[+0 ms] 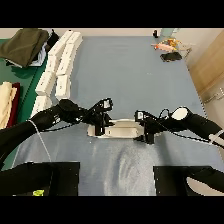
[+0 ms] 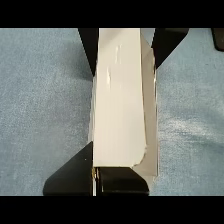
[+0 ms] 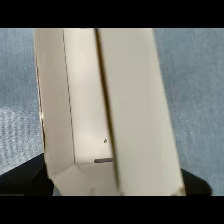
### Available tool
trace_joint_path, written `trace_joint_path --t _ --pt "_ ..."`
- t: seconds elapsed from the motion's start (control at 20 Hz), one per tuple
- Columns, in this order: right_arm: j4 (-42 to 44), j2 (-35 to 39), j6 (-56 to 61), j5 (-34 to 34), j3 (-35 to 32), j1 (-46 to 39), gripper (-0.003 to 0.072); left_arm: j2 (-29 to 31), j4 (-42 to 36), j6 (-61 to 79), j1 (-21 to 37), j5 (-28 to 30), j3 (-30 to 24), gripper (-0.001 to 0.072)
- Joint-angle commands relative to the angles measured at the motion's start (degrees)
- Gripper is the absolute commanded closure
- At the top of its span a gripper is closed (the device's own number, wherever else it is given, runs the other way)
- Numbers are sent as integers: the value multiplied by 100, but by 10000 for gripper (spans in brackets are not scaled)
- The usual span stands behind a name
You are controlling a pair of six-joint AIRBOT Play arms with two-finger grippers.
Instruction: Fold the box.
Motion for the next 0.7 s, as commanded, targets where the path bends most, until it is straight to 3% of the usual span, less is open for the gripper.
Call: trace_joint_path --t 0.0,0.3,0.4,0.65 --pt "260 -26 -450 -181 -146 2 -27 0 2 2 0 0 2 697" --pt "251 -35 -448 -208 -151 2 -11 0 2 2 0 0 2 697" --pt "195 -48 -444 -227 -151 2 198 0 2 4 0 0 2 697" --pt "35 -44 -444 -258 -155 2 212 0 2 2 0 0 2 697"
